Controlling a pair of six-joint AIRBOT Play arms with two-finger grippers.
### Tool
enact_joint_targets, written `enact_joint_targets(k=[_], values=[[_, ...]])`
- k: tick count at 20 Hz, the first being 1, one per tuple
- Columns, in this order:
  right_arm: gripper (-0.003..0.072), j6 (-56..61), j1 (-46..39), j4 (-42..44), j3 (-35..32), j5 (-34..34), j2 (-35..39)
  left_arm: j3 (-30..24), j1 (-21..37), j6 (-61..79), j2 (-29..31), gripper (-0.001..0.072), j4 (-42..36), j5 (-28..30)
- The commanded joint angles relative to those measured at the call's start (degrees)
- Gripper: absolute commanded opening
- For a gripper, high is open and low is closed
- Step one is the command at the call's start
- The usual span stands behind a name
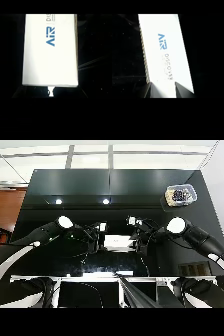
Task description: Fold the box and place the chain.
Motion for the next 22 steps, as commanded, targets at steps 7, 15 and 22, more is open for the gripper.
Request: enact_joint_targets(k=[7,15,22], values=[[0.036,10.54,-1.86,0.28,-0.11,1.92,6.56,-0.02,-0.02,0.09,-0.04,0.0484,0.0,0.04],[0.0002,37.94,-4.04,7.48,-1.84,2.38,11.34,-0.02,-0.02,0.07,-0.04,0.0483,0.0,0.04],[0.0003,37.53,-3.91,26.6,-3.8,3.15,-0.46,-0.02,0.0,0.07,-0.04,0.0484,-0.02,0.04]])
